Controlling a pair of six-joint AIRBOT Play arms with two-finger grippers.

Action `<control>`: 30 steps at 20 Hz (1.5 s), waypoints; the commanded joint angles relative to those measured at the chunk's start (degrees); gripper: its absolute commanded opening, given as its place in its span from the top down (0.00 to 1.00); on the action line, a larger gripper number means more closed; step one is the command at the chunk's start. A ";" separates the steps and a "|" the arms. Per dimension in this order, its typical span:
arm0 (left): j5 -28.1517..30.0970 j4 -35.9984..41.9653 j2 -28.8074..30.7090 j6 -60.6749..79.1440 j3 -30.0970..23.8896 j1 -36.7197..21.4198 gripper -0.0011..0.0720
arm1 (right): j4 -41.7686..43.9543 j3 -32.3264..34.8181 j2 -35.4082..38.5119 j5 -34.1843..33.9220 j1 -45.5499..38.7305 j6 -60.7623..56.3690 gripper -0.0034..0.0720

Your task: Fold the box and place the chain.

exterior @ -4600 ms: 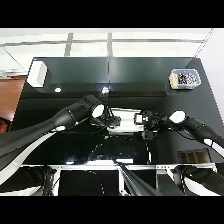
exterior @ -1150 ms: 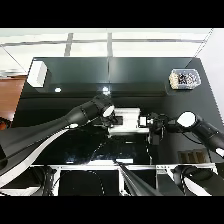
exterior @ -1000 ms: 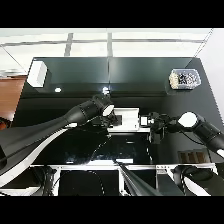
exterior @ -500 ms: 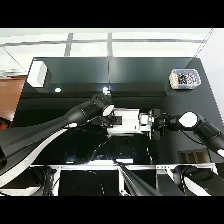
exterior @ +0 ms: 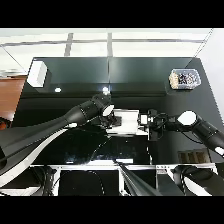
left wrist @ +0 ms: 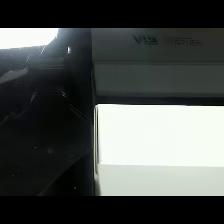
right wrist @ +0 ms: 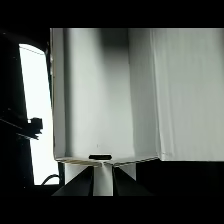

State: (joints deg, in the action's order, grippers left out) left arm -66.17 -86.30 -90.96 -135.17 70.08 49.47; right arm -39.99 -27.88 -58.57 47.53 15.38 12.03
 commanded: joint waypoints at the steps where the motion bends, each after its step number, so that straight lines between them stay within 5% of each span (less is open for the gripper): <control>1: 0.09 -0.02 0.04 -0.07 -0.02 0.00 0.95 | 0.68 -0.07 -0.28 1.55 0.04 0.35 0.78; 9: 0.11 0.00 0.04 -0.07 -0.02 0.00 0.95 | 12.39 -0.02 -3.89 -0.48 0.44 -1.03 0.78; 15: 0.09 0.00 0.04 -0.07 -0.02 0.00 0.95 | 13.20 -0.07 -4.90 -0.22 0.44 -1.05 0.78; 20: -0.28 0.00 0.04 -0.07 -0.02 0.00 0.95 | 12.33 -0.09 0.85 2.21 -3.23 -1.55 0.78; 26: -0.35 0.00 0.04 -0.07 -0.02 0.00 0.95 | 0.00 0.94 7.17 3.26 -13.62 -11.32 0.78; 27: -0.35 0.00 0.04 -0.07 -0.02 0.00 0.95 | -0.15 2.36 7.15 2.27 -13.55 -11.26 0.54; 28: -0.33 0.00 0.04 -0.07 -0.02 0.00 0.95 | 0.66 3.78 7.06 1.25 -12.96 -10.71 0.15; 30: -0.33 0.00 0.04 -0.07 -0.02 0.00 0.95 | 0.72 5.07 6.08 1.33 -11.10 -8.46 0.14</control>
State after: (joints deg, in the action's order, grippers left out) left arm -66.54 -86.26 -90.96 -135.31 70.08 49.47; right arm -37.74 -24.80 -52.21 49.60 3.75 2.90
